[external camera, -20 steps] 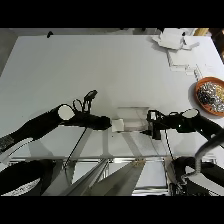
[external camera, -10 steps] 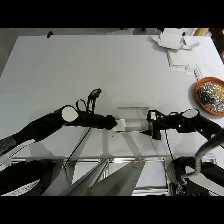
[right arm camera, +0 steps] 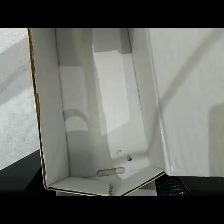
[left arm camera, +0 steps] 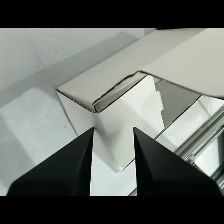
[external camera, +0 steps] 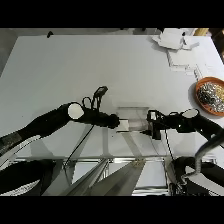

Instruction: Fold the box and place the chain.

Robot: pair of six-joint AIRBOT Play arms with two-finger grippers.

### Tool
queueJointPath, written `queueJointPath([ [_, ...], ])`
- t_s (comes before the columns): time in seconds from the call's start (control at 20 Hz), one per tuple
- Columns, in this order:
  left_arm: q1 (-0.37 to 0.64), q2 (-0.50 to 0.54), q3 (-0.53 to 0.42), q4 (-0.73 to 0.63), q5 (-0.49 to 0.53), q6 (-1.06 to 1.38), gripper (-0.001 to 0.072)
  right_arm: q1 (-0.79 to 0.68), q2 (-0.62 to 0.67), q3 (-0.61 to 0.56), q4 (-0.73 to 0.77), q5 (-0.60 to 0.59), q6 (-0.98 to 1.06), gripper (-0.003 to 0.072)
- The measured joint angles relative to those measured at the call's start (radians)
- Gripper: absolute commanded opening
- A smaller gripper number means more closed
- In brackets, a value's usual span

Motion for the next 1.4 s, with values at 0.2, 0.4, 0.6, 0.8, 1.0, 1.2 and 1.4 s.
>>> queueJointPath([
  [0.2,-0.047,-0.056,0.097,0.158,-0.082,-0.144,0.0291,0.000,0.000,0.000,0.000,0.000,-0.001,0.0433],
  [0.4,-0.084,-0.105,0.179,0.312,-0.172,-0.305,0.0291,0.000,0.000,0.000,0.000,0.000,-0.001,0.0433],
  [0.6,-0.116,-0.164,0.274,0.425,-0.270,-0.442,0.0290,0.000,0.000,0.000,0.000,0.000,-0.001,0.0433],
  [0.8,-0.148,-0.254,0.401,0.528,-0.383,-0.575,0.0289,0.000,0.000,0.000,0.000,0.000,0.000,0.0433],
  [1.0,-0.172,-0.342,0.518,0.601,-0.497,-0.715,0.0287,0.000,0.000,0.000,0.000,0.000,0.000,0.0433],
  [1.2,-0.188,-0.388,0.575,0.640,-0.542,-0.865,0.0268,0.000,0.000,0.000,0.000,0.000,0.000,0.0433],
  [1.4,-0.210,-0.418,0.589,0.658,-0.555,-0.956,0.0268,0.000,0.000,0.000,0.000,0.000,0.000,0.0433],
])
